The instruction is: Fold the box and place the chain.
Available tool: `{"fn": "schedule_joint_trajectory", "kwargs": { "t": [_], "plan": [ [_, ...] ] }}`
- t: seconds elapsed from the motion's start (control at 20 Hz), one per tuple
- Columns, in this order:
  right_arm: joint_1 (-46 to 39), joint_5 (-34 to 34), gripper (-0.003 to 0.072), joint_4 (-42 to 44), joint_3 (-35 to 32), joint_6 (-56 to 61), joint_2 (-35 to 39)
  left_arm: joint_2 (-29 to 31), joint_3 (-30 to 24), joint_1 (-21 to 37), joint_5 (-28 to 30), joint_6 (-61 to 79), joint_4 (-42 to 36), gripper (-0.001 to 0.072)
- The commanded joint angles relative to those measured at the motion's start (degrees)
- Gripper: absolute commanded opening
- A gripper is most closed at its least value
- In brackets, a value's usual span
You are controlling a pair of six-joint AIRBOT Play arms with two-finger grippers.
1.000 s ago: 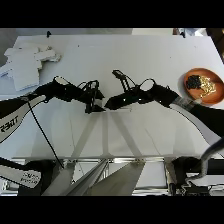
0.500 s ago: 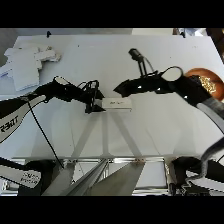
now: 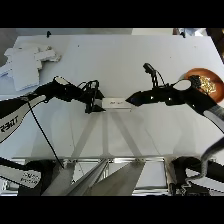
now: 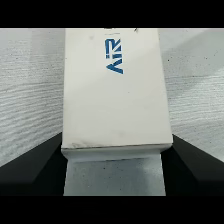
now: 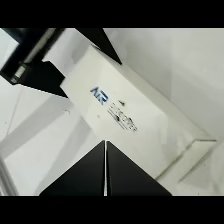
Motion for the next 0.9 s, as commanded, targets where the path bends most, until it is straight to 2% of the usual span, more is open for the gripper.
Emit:
{"fn": "schedule_joint_trajectory", "kwargs": {
  "t": [0.0,0.2,0.45,0.65,0.85],
  "plan": [
    [0.85,-4.15,0.0007,0.92,-3.74,-1.03,-1.90,0.04,0.07,0.07,0.02,0.00,0.02,0.0280],
    [3.13,-5.07,0.0007,0.98,-3.76,-1.01,-6.62,0.04,0.07,0.07,0.00,0.00,0.02,0.0280],
    [4.33,-4.35,0.0007,1.01,-3.76,-1.03,-6.03,0.04,0.07,0.07,0.00,0.00,0.02,0.0280],
    [4.33,-4.28,0.0007,1.03,-3.74,-1.03,-2.36,0.04,0.07,0.07,0.00,0.00,0.02,0.0280],
    [3.04,-4.87,0.0008,1.22,-3.74,-1.07,4.50,0.04,0.07,0.07,0.00,0.00,0.04,0.0280]
  ]
}}
